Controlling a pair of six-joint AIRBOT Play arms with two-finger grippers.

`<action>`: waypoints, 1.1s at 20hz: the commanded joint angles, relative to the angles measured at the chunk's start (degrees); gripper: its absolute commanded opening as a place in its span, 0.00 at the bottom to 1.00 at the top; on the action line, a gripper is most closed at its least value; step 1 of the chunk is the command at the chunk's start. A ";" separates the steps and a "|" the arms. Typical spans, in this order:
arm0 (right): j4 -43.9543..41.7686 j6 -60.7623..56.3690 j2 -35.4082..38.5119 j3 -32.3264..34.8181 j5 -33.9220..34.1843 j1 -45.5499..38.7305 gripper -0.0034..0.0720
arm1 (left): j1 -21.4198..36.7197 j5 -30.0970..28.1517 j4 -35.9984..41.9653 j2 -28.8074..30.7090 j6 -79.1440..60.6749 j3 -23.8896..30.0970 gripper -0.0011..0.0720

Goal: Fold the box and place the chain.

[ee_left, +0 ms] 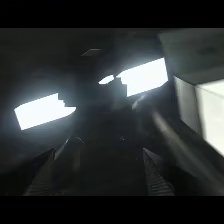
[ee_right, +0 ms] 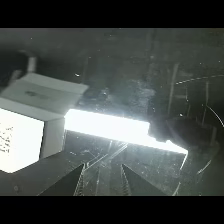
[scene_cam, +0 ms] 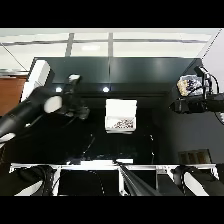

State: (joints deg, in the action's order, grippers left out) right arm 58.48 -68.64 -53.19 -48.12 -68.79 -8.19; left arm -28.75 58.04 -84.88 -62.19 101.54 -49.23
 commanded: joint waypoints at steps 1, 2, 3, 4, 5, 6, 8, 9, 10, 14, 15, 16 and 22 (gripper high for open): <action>0.04 -0.44 0.00 -0.07 0.04 -0.02 0.42 | 12.98 -15.39 38.12 7.26 -42.36 14.97 0.86; 0.04 -1.27 0.00 -0.07 0.07 -0.02 0.42 | 13.99 -13.11 47.32 6.25 -58.58 16.98 0.87; 0.04 -1.88 0.00 -0.07 0.00 -0.02 0.42 | 13.75 -11.30 51.58 5.01 -70.73 18.01 0.90; 0.07 -2.80 0.00 -0.07 -0.17 -0.02 0.42 | 12.66 -10.62 52.48 3.58 -80.98 18.36 0.91; 0.07 -3.45 0.00 -0.07 -0.22 -0.02 0.42 | 11.41 -10.67 52.02 2.25 -89.33 18.40 0.98; 0.07 -3.98 0.00 -0.07 -0.24 -0.02 0.42 | 10.14 -11.30 51.87 0.81 -97.53 18.38 1.00; 0.07 -5.11 0.00 -0.07 -0.20 -0.02 0.42 | 7.85 -11.15 50.82 -2.19 -111.78 17.94 1.00; 0.04 -5.27 0.00 -0.07 -0.22 0.00 0.42 | 7.74 -9.62 51.71 -4.28 -115.91 17.27 1.00; 0.09 -5.73 0.00 -0.07 -0.20 -0.02 0.42 | 7.67 -8.70 53.64 -6.82 -119.19 16.55 1.00; 0.09 -6.36 0.00 -0.07 -0.37 0.00 0.42 | 8.09 -8.15 54.31 -13.75 -121.09 12.81 1.00; 0.07 -6.36 0.00 -0.07 -0.35 0.00 0.42 | 7.96 -7.93 54.31 -15.02 -121.09 11.72 1.00; 0.09 -6.36 0.00 -0.07 -0.33 0.00 0.42 | 7.50 -7.85 54.27 -16.35 -121.04 10.58 1.00; 0.09 -6.36 0.00 -0.07 -0.52 0.00 0.42 | 4.94 -8.57 53.40 -20.81 -117.22 5.27 1.00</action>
State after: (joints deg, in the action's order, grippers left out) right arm 58.57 -74.89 -53.19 -48.12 -69.17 -8.19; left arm -22.94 49.87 -31.07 -80.88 -17.61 -41.71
